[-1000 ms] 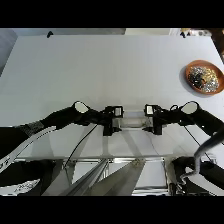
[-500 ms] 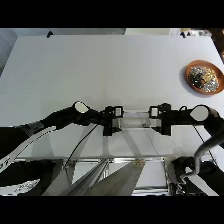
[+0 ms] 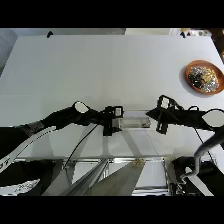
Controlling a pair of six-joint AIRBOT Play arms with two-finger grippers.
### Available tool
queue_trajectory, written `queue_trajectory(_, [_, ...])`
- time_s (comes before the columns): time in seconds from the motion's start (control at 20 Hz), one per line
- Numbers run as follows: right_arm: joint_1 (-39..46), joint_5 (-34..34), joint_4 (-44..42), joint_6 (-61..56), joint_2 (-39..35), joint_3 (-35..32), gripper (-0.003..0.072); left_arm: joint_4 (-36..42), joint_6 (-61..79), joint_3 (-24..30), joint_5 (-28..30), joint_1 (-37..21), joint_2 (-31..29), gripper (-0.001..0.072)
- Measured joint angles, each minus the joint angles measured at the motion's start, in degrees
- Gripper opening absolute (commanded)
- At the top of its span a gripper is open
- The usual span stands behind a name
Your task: Fold the box and place the chain.
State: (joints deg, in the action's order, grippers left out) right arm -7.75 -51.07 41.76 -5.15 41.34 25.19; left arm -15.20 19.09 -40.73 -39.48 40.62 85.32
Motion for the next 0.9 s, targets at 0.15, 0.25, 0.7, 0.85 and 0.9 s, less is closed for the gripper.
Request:
queue_trajectory(0.15, [0.0, 5.6, -2.5, -0.3, 3.1, 0.0, 0.0017, 0.0, 0.0, 0.0, 0.0, 0.0, 0.0, 0.0209])
queue_trajectory(0.25, [0.0, 8.9, -3.3, -0.4, 6.5, 0.0, 0.0017, 0.0, 0.0, 0.0, 0.0, 0.0, 0.0, 0.0209])
queue_trajectory(0.7, [0.0, 12.2, 0.3, -3.8, 16.7, 0.0, 0.0017, 0.1, 0.0, 0.0, 0.0, 0.0, 0.0, 0.0209])
queue_trajectory(0.85, [0.0, 11.1, 1.1, -4.7, 14.4, 0.0, 0.0016, 0.0, 0.0, 0.0, 0.0, 0.0, 0.0, 0.0209])
queue_trajectory(0.9, [0.0, 9.9, 1.1, -5.2, 12.7, 0.0, 0.0016, 0.0, 0.0, 0.0, 0.0, 0.0, 0.0, 0.0209])
